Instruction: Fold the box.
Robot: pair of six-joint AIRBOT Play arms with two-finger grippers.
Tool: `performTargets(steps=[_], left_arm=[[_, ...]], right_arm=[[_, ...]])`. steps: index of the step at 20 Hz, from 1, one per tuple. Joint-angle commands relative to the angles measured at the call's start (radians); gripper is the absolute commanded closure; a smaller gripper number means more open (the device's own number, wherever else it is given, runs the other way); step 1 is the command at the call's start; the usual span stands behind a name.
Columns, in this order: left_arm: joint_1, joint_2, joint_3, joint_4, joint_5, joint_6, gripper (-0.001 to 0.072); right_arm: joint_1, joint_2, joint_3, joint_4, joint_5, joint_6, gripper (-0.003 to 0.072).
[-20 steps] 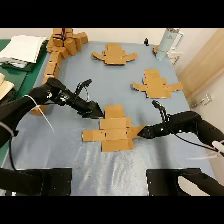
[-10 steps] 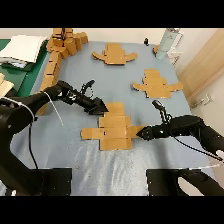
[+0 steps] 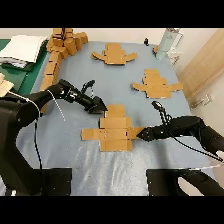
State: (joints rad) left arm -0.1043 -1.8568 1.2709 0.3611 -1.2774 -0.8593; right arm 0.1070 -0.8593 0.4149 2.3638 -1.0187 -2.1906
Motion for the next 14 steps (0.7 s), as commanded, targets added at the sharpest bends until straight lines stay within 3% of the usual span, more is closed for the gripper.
performTargets(steps=[1,7,9,14], left_arm=[[-0.015,-0.046,0.004,-0.014,-0.055,0.012,0.0169],[-0.039,-0.050,0.029,-0.077,-0.069,0.073,0.0171],[-0.045,-0.050,0.050,-0.077,-0.077,0.079,0.0280],[-0.071,-0.050,0.069,-0.065,-0.156,0.111,0.0297]], right_arm=[[0.001,0.000,-0.001,-0.001,-0.002,0.002,0.0688],[0.000,-0.001,-0.001,-0.012,0.000,0.002,0.0687],[0.001,-0.002,-0.001,-0.012,0.000,0.002,0.0687],[0.001,-0.002,-0.003,-0.012,0.001,0.002,0.0687]])
